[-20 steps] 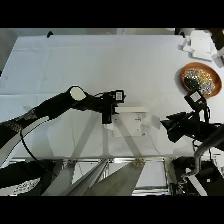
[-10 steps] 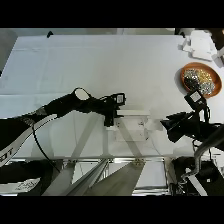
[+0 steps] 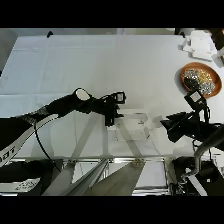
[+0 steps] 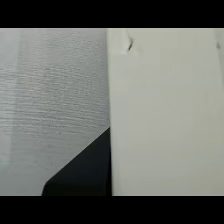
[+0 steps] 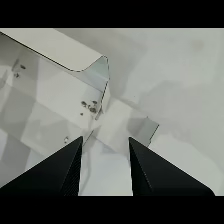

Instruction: Fold the box and place the chain.

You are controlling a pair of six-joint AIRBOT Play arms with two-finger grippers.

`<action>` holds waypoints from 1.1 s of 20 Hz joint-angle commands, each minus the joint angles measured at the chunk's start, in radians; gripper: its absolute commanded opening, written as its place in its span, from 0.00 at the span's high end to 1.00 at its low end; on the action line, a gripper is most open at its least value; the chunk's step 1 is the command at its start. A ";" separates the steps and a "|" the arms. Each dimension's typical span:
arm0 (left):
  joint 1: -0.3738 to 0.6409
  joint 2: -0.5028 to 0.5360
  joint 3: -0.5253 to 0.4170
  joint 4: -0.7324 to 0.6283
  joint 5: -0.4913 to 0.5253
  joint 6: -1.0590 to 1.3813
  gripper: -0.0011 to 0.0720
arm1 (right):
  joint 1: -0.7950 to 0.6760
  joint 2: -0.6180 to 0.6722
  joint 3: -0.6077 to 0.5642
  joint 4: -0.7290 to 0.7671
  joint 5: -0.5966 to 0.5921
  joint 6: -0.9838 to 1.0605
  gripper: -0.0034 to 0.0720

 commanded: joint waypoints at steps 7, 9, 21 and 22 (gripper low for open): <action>0.000 -0.001 0.001 0.072 -0.002 -0.057 0.98 | 0.000 0.001 0.001 0.000 0.000 0.000 0.53; 0.008 -0.003 0.011 0.081 -0.047 -0.056 0.98 | 0.000 0.001 0.001 0.000 0.000 0.000 0.53; 0.002 -0.053 0.066 0.191 -0.125 -0.028 0.98 | 0.000 0.001 0.001 0.000 0.000 0.001 0.53; 0.002 -0.049 0.066 0.191 -0.126 -0.028 0.98 | 0.000 0.001 0.001 0.000 0.000 0.000 0.53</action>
